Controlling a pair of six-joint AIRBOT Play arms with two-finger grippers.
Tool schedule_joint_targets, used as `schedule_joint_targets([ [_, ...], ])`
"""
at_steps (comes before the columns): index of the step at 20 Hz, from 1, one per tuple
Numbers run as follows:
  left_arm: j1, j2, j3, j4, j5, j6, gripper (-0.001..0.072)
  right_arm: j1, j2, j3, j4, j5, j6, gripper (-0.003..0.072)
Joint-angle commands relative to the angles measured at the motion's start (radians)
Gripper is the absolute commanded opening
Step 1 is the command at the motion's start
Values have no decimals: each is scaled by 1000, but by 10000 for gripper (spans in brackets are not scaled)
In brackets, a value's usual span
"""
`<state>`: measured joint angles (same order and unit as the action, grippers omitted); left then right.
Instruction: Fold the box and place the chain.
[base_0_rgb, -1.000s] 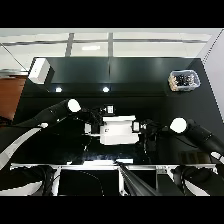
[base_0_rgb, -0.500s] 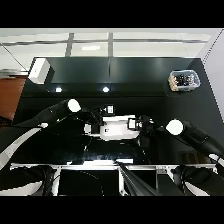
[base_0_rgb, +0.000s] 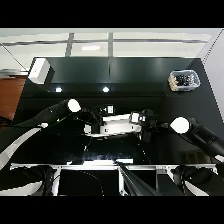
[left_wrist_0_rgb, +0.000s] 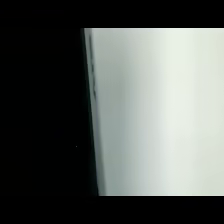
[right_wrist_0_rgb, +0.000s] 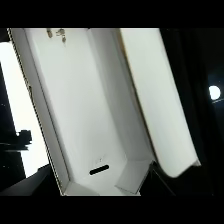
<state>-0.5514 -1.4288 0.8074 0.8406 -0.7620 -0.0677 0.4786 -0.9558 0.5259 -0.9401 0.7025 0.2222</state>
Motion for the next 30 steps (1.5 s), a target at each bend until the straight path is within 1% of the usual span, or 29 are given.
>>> schedule_joint_targets([
  [1, 0, 0, 0, 0, 0, 0, 30, -43, 6, 24, -1, 37, 15, 703],
  [3, 0, 0, 0, 0, 0, 0, 29, -47, 1, 25, 59, 57, -22, 703],
  [5, 0, 0, 0, 0, 0, 0, 29, -47, -14, 25, 107, 48, -68, 703],
  [9, 0, 0, 0, 0, 0, 0, 29, -48, -65, 25, 201, -26, -141, 704],
  [14, 0, 0, 0, 0, 0, 0, 29, -49, -102, 25, 207, 5, -206, 703],
  [22, 0, 1, 2, 17, 3, -16, 29, -48, -128, 24, 242, 122, -231, 703],
  [28, 0, 1, 2, 15, 0, -18, 29, -48, -166, 22, 241, 114, -291, 702],
  [30, 0, 1, 2, 15, 0, -18, 29, -49, -178, 9, 238, 111, -348, 702],
])
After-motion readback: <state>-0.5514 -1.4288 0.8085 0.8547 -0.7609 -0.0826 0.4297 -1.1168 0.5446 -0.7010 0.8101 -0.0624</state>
